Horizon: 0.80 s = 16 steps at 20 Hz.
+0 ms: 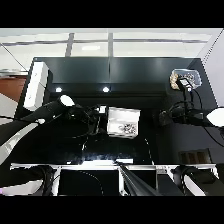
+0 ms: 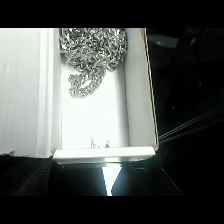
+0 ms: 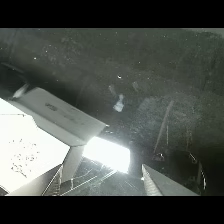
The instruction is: Fold the box and place the chain.
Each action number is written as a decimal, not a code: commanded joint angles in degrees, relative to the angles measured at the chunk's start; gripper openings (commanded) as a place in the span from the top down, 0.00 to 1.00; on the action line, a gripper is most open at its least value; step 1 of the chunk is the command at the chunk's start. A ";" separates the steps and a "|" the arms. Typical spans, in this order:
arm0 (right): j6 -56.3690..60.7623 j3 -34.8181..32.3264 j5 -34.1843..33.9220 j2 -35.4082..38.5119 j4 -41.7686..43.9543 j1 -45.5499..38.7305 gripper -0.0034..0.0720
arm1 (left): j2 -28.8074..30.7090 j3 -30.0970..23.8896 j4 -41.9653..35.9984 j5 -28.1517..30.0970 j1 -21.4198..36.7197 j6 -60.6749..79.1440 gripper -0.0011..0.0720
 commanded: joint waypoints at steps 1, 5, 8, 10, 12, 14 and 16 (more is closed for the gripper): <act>0.02 0.00 0.00 0.04 0.02 -0.02 0.19 | -0.04 0.00 -0.79 0.11 -1.11 -0.26 0.02; 0.00 0.00 0.00 0.04 0.07 -0.02 0.19 | -0.04 0.00 -0.55 1.99 -1.79 -1.64 0.06; 0.04 0.00 -2.64 0.00 2.91 0.15 0.00 | -0.04 0.00 -0.35 1.90 -1.90 -1.60 0.24; 0.02 0.96 -7.02 -0.74 8.00 0.74 0.00 | -0.04 0.00 -0.02 1.92 -2.05 -1.60 0.30; 0.00 4.68 -7.78 -4.33 11.30 1.57 0.00 | -0.04 0.00 0.04 1.92 -2.10 -1.60 0.30; -0.55 9.27 -7.65 -9.46 12.46 3.19 0.00 | -0.04 0.00 0.04 1.95 -2.10 -1.60 0.30; -1.73 12.66 -7.76 -13.94 12.46 4.20 0.00 | -0.04 0.00 0.02 1.95 -2.10 -1.62 0.30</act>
